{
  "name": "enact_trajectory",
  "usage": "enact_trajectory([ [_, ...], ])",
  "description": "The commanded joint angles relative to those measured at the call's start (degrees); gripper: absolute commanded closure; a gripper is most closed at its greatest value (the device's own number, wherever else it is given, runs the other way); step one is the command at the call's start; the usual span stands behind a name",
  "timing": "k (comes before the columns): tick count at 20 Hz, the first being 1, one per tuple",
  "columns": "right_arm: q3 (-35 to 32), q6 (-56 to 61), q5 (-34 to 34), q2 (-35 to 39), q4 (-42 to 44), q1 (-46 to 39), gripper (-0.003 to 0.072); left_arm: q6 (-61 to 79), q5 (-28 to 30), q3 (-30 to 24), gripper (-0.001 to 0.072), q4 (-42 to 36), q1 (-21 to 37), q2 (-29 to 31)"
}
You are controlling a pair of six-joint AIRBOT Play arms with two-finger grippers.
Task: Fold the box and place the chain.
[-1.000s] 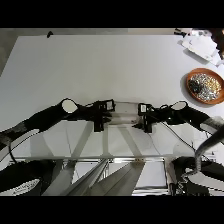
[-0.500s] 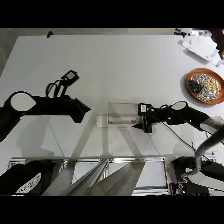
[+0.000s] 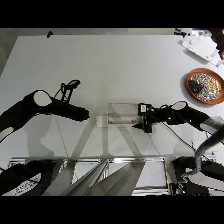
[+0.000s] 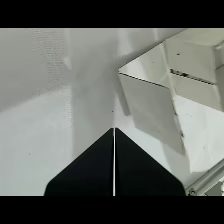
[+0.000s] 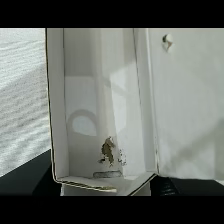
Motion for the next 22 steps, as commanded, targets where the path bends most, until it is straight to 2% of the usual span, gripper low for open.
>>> enact_trajectory([
  [1, -0.02, 0.00, 0.02, 0.02, 0.02, 0.00, 0.0384, -0.44, 3.78, -0.02, 0.0704, -0.68, -2.49, -7.26],
  [5, 0.00, 0.00, 0.02, 0.02, 0.02, 0.00, 0.0384, 4.66, 6.36, 0.00, 0.0705, -6.97, -4.31, -8.63],
  [8, 0.00, 0.00, 0.02, 0.02, 0.02, 0.00, 0.0384, 4.92, 8.17, 0.00, 0.0705, -7.67, -4.96, -8.94],
  [12, 0.00, 0.00, 0.02, 0.02, 0.00, 0.00, 0.0384, 6.64, 7.45, 0.00, 0.0700, -9.14, -5.46, -9.33],
  [22, -0.02, 0.00, 0.02, 0.02, 0.02, 0.00, 0.0384, 9.44, 7.13, 0.07, 0.0697, -11.91, -5.53, -3.06],
])
